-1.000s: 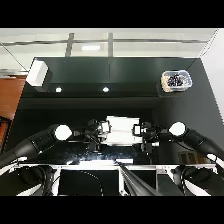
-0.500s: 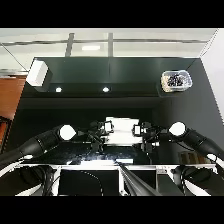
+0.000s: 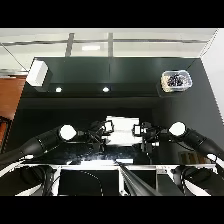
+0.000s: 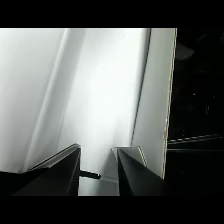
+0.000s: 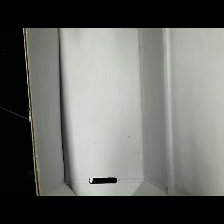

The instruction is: Fold the box and place the chain.

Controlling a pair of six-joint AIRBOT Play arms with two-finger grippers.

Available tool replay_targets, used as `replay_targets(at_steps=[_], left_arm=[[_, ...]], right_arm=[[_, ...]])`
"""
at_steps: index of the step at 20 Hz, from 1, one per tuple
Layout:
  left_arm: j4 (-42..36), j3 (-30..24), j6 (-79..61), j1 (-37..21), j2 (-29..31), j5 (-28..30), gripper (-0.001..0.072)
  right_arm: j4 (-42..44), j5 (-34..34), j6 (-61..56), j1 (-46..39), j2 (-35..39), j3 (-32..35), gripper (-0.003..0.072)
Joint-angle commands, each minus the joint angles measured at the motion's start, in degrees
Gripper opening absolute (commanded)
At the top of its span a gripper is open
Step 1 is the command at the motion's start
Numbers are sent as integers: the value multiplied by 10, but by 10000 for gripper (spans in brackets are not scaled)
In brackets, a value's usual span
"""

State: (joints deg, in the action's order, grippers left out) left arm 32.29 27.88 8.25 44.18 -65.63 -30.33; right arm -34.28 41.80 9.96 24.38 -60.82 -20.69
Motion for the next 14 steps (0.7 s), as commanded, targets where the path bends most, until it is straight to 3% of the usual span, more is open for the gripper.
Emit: replay_targets(at_steps=[1, 2, 3, 4, 9, 10, 11, 14], left_arm=[[1, 0, -11, 0, 0, -1, 433], [1, 0, -11, 0, 0, -1, 510], [1, 0, -11, 0, 0, -3, 434], [0, 0, -11, 0, 0, -2, 293], [0, 0, -10, 0, 0, -3, 289], [8, 1, -10, -2, 1, -3, 225], [46, 5, 3, -10, 7, -11, 42], [140, 14, 159, -71, 54, -71, 24]], right_arm=[[0, 0, 0, 0, 0, 0, 478], [0, 0, 0, 0, 0, 0, 478], [0, 0, 0, 0, 0, 0, 478], [0, 0, 0, 0, 0, 0, 478], [0, 0, 0, 0, 0, 0, 478], [0, 0, 0, 0, 0, 0, 478], [0, 0, 0, 0, 0, 0, 478], [0, 0, 0, 0, 0, 0, 478]])
